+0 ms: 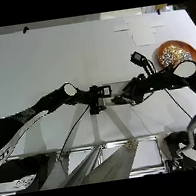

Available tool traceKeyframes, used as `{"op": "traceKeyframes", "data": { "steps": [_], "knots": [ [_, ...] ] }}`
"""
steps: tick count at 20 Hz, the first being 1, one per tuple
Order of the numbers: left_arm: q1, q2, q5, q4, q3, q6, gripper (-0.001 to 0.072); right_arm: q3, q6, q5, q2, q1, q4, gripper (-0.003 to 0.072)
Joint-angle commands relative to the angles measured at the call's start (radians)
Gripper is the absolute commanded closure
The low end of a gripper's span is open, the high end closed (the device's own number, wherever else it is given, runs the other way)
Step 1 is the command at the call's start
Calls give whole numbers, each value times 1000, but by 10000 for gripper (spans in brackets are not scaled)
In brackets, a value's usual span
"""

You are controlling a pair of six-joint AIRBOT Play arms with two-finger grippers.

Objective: Fold the box and place the chain.

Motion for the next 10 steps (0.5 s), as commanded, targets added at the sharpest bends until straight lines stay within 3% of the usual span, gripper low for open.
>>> {"op": "traceKeyframes", "data": {
  "steps": [1,4,5,6,10],
  "knots": [
    [1,1,0,0,0,0,647,1,54,-2,2,-1,-50,345],
    [1,1,0,0,0,0,647,1,53,42,69,-101,-101,362],
    [1,1,0,0,0,0,647,1,47,67,89,-135,-152,433],
    [1,1,0,0,0,0,647,1,38,84,106,-163,-220,472],
    [1,1,0,0,0,0,647,-13,34,124,117,-166,-541,472]
  ]
}}
